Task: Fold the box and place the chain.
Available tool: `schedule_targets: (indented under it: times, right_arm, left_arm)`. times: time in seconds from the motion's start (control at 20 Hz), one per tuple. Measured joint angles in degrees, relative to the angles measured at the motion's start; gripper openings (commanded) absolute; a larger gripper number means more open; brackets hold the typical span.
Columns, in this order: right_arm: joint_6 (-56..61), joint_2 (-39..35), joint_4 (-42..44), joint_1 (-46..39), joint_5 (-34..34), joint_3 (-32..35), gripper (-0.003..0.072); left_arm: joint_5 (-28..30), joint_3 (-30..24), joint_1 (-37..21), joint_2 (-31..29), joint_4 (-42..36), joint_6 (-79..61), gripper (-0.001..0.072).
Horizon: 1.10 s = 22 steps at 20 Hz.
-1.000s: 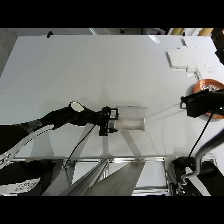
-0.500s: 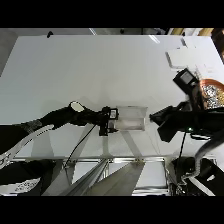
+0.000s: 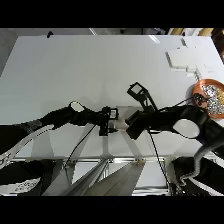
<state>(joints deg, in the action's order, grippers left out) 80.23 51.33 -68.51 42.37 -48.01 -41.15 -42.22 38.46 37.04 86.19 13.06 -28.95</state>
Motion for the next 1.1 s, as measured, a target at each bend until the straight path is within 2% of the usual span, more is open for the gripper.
schedule_targets:
  times: [0.05, 0.15, 0.45, 0.6, 0.9, 1.1]
  right_arm:
    - [0.4, 2.0, 0.0, 0.3, 1.2, 0.1, 0.0072]
    - [0.6, 5.2, -0.2, 0.7, 2.6, 0.1, 0.011]
    - [0.9, 9.2, -0.6, 1.0, 3.2, -0.1, 0.0142]
    - [0.9, 6.4, -4.5, 1.0, -1.7, -1.7, 0.0139]
    - [-0.5, -2.1, -26.2, -1.2, -18.2, -2.9, 0.0117]
    - [-7.4, -3.8, -28.8, -11.0, -18.3, -2.7, 0.0106]
  left_arm:
    - [0.0, 0.0, 0.0, 0.0, 0.0, 0.0, 0.0271]
    - [0.0, 0.0, 0.0, 0.0, 0.0, 0.0, 0.0271]
    - [0.0, 0.0, 0.0, 0.0, 0.0, 0.0, 0.0271]
    - [0.0, 0.0, 0.0, 0.0, 0.0, 0.0, 0.0271]
    - [0.0, 0.0, 0.0, 0.0, 0.0, 0.0, 0.0271]
    - [0.0, 0.0, 0.0, 0.0, 0.0, 0.0, 0.0271]
